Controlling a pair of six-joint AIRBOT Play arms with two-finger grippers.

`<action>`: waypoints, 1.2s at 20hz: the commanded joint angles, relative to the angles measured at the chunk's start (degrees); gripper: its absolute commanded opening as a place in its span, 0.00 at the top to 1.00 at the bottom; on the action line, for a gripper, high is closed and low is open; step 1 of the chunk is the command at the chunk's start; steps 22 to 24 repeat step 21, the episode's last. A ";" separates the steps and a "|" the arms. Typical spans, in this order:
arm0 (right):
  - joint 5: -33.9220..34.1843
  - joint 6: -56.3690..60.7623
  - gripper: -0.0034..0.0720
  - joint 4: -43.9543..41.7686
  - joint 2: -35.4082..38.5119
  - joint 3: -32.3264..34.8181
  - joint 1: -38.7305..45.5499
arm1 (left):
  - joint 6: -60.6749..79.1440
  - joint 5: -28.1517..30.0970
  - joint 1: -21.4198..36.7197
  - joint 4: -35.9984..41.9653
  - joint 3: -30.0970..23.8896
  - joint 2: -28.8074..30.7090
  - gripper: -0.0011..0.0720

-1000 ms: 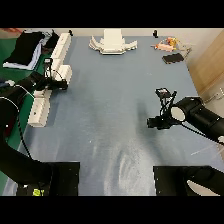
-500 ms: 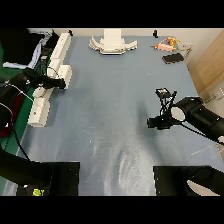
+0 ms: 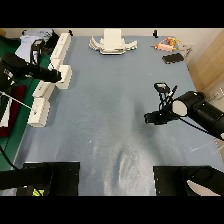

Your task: Fold the box.

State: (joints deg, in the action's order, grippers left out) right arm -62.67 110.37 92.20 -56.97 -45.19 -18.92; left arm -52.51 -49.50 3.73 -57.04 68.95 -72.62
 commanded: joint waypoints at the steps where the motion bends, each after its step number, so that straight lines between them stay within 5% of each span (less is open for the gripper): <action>1: 1.22 -3.30 0.95 -1.46 -3.43 -7.45 0.02 | -0.15 -6.58 -4.26 0.85 1.11 5.46 0.97; 5: 1.29 -8.09 0.95 -8.72 -12.81 -19.08 0.00 | -9.01 -15.52 -11.28 0.09 1.27 4.52 0.97; 8: 1.73 -9.51 0.94 -14.27 -18.03 -24.79 -0.11 | -12.81 -15.45 -17.09 -0.02 1.25 2.97 0.97; 12: 2.71 -9.49 0.95 -20.96 -18.97 -25.31 -0.11 | -13.55 -14.03 -21.51 -0.02 1.22 0.59 0.97; 24: 2.71 -9.49 0.95 -20.92 -18.99 -25.31 -0.11 | -13.53 -14.01 -21.97 0.44 1.25 0.44 0.97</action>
